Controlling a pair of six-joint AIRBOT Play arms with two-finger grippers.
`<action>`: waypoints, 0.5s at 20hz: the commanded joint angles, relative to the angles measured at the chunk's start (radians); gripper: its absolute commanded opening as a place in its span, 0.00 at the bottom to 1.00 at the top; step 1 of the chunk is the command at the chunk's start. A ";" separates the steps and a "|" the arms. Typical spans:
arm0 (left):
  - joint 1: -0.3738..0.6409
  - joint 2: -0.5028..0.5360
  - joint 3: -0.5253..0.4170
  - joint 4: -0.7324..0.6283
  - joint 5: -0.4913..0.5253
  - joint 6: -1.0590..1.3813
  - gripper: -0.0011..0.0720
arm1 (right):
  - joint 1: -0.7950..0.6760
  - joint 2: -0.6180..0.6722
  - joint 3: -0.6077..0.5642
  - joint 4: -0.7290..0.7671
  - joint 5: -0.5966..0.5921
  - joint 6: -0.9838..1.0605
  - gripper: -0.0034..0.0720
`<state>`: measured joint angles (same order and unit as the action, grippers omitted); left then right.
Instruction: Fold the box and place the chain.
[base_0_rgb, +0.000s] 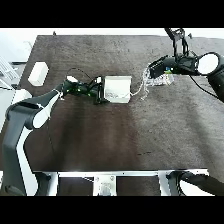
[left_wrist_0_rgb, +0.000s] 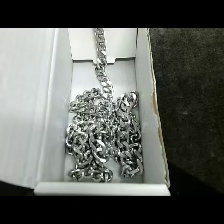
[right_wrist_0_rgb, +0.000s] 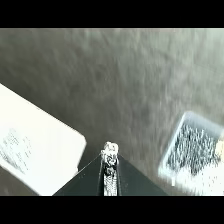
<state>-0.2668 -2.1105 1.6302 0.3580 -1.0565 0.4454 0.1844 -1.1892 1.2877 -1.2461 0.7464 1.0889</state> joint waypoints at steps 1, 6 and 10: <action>0.000 0.000 0.001 0.000 0.000 0.000 0.41 | 0.071 0.063 0.003 0.008 -0.079 0.012 0.05; 0.000 0.001 0.001 0.000 0.000 0.000 0.41 | 0.166 0.066 0.052 0.008 -0.175 0.012 0.05; 0.000 0.000 0.001 0.000 0.000 0.000 0.41 | 0.209 0.047 0.052 0.008 -0.240 0.011 0.05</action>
<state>-0.2668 -2.1105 1.6302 0.3584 -1.0565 0.4458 0.3630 -1.1332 1.3334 -1.2381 0.5686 1.0992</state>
